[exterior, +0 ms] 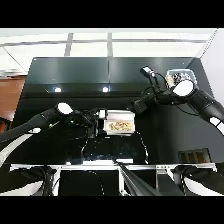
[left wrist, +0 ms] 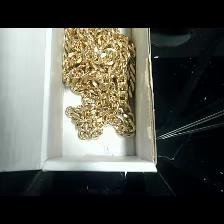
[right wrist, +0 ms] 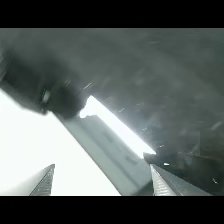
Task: Fold the box and place the chain.
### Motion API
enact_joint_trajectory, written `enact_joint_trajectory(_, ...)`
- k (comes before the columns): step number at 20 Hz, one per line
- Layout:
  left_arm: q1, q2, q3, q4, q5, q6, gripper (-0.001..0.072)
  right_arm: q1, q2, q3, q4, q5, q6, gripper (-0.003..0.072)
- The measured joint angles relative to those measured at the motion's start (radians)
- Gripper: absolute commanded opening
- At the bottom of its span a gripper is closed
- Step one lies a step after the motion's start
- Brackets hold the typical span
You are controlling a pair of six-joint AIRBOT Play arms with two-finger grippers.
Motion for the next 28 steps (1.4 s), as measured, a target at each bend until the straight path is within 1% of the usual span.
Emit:
enact_joint_trajectory(2,0.0,0.0,0.0,0.0,0.0,0.0,0.0343,0.02,-0.002,0.008,-0.008,0.078,-0.125,0.0668)
enact_joint_trajectory(6,0.0,0.0,0.0,0.0,0.0,0.0,0.0342,0.083,-0.004,-0.021,-0.027,0.085,-0.321,0.0668)
enact_joint_trajectory(8,0.0,0.0,0.0,0.0,0.0,0.0,0.0342,0.11,-0.004,-0.03,-0.041,0.087,-0.385,0.0668)
enact_joint_trajectory(15,0.0,0.0,0.0,0.0,0.0,0.0,0.0342,0.14,-0.004,-0.039,-0.07,0.109,-0.469,0.0668)
enact_joint_trajectory(16,0.0,0.0,0.0,0.0,0.0,0.0,0.0342,0.141,-0.004,-0.039,-0.073,0.105,-0.471,0.0654)
enact_joint_trajectory(17,0.0,0.0,0.0,0.0,0.0,0.0,0.0342,0.141,-0.004,-0.039,-0.073,0.099,-0.471,0.0484)
enact_joint_trajectory(19,0.0,0.0,0.0,0.0,0.0,0.0,0.0342,0.142,-0.004,-0.038,-0.074,0.088,-0.452,0.0301)
enact_joint_trajectory(20,0.0,0.0,0.0,0.0,0.0,-0.003,0.0343,0.142,-0.003,-0.037,-0.076,0.084,-0.435,0.0235)
enact_joint_trajectory(28,0.0,0.0,0.0,0.0,0.0,0.0,0.0343,0.143,0.0,-0.034,-0.081,0.093,-0.353,0.0236)
